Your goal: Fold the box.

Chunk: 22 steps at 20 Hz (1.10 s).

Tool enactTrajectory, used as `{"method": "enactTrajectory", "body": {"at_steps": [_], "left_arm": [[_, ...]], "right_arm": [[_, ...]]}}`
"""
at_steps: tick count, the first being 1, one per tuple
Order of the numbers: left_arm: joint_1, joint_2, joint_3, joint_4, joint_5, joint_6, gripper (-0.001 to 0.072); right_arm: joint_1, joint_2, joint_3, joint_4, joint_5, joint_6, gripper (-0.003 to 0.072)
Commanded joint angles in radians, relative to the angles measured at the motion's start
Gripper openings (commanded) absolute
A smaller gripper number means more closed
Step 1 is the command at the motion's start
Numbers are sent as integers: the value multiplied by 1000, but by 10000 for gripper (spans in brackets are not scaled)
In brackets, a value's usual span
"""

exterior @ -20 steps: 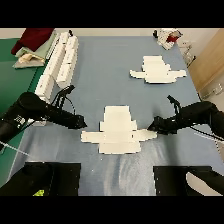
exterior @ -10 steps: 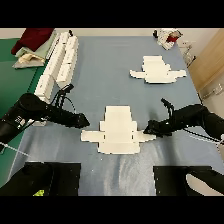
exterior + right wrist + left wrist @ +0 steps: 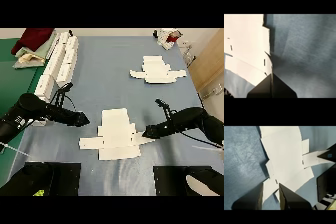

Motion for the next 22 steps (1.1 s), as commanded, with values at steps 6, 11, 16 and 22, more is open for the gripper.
{"method": "enactTrajectory", "body": {"at_steps": [6,11,16,22], "left_arm": [[103,-207,37,-155,-72,164,430],[103,-425,41,-374,-95,382,429],[47,-596,133,-393,-111,434,410],[0,-735,273,-389,-269,486,338]], "right_arm": [[96,229,-146,-4,169,-43,4],[96,230,-145,-3,165,-43,3],[96,230,-145,-3,160,-43,4],[96,230,-145,-4,160,-41,3]]}}
